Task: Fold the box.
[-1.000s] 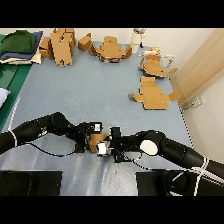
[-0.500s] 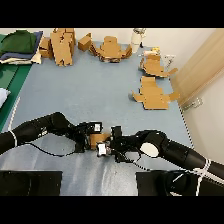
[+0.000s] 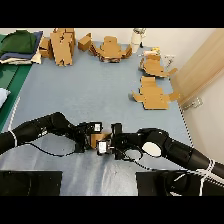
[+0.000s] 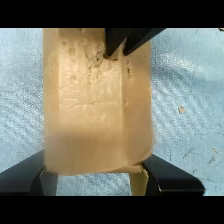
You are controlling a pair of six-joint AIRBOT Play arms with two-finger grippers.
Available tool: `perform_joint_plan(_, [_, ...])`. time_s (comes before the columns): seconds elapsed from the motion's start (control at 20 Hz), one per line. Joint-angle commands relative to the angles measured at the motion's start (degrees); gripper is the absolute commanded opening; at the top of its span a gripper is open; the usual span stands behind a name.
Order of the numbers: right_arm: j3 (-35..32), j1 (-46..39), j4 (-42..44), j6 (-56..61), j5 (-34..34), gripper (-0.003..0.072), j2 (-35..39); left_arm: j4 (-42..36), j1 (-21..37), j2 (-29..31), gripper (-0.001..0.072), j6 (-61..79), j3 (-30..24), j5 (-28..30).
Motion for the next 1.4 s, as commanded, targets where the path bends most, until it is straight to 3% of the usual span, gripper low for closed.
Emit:
perform_joint_plan(0.0, [0.9, 0.1, 0.1, 0.0, 0.0, 0.0050, 0.1, -0.1, 0.0, 0.0, 0.0356, -0.1, 0.0, 0.0])
perform_joint_plan(0.15, [1.5, 0.1, 0.1, 0.0, 0.1, 0.0041, 0.0, -0.1, 0.0, 0.0, 0.0356, -0.1, 0.0, 0.0])
perform_joint_plan(0.2, [1.5, 0.1, 0.1, 0.0, 0.4, 0.0075, 0.0, -0.1, 0.0, 0.0, 0.0356, -0.1, 0.0, 0.0])
perform_joint_plan(0.25, [1.5, 0.1, 0.2, 0.0, 0.3, 0.0285, 0.0, -0.1, 0.0, 0.0, 0.0356, -0.1, 0.0, 0.0])
perform_joint_plan(0.3, [1.5, 0.1, 0.2, 0.1, 0.4, 0.0444, 0.0, -0.1, 0.0, 0.0, 0.0356, -0.1, 0.0, 0.0])
perform_joint_plan(0.35, [1.5, 0.1, 0.5, 0.1, 0.6, 0.0460, 0.0, -0.1, 0.0, 0.0, 0.0356, -0.1, 0.0, 0.0])
perform_joint_plan(0.6, [1.5, 0.1, 1.6, 0.1, 2.3, 0.0462, -1.6, -0.1, 0.0, 0.0, 0.0356, -0.1, 0.0, 0.0])
perform_joint_plan(0.7, [1.5, 0.1, 2.0, 0.0, 3.1, 0.0521, -2.8, -0.1, 0.0, 0.0, 0.0356, -0.1, 0.0, 0.0])
perform_joint_plan(0.8, [1.5, 0.1, 1.4, -0.1, 3.4, 0.0521, -3.8, -0.1, 0.0, 0.0, 0.0356, -0.1, 0.0, 0.0])
perform_joint_plan(1.05, [1.5, 0.3, -4.6, 5.1, 3.2, 0.0517, -3.8, -0.1, 0.0, 0.0, 0.0356, -0.1, 0.0, 0.1])
perform_joint_plan(1.15, [1.5, 1.8, -11.0, 10.3, 3.3, 0.0441, -3.8, -0.1, 0.0, 0.0, 0.0356, -0.1, 0.0, 0.0])
perform_joint_plan(1.25, [1.5, 3.6, -15.7, 14.3, 3.3, 0.0433, -3.8, -0.1, 0.0, 0.0, 0.0356, 0.0, 0.0, 0.0])
perform_joint_plan(1.3, [1.5, 4.3, -16.4, 15.1, 3.3, 0.0367, -3.8, -0.1, 0.0, 0.0, 0.0356, -0.1, 0.0, 0.0])
perform_joint_plan(1.35, [1.5, 4.9, -16.4, 15.5, 3.3, 0.0355, -3.7, -0.1, 0.0, 0.0, 0.0356, 0.0, 0.0, 0.0])
